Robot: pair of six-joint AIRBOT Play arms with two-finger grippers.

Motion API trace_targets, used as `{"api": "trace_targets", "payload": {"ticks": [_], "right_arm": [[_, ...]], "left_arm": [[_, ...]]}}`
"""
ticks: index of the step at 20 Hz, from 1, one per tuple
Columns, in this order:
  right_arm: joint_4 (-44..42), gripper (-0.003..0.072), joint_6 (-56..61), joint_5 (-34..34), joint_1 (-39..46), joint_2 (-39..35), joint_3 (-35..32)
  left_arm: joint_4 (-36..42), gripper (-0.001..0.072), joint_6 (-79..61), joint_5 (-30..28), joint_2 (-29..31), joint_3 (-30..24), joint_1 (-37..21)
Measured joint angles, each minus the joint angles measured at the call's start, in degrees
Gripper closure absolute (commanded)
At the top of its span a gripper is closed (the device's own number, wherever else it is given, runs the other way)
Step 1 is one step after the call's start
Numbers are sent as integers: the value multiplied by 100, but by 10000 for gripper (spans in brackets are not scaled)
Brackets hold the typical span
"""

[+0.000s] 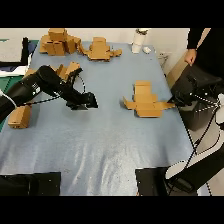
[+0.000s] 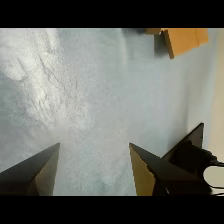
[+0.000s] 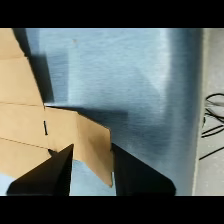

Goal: Fold the box.

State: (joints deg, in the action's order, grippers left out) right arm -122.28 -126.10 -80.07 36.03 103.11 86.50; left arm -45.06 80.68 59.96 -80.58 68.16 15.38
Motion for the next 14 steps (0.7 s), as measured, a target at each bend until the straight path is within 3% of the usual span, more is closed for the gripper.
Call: {"api": "trace_targets", "payload": {"ticks": [3,14], "right_arm": [[-33,389,-87,-90,-94,11,2],[-391,389,-155,-737,-249,15,4]], "left_arm": [[81,53,-37,103,-101,0,0],[299,53,-297,153,-173,0,0]]}}
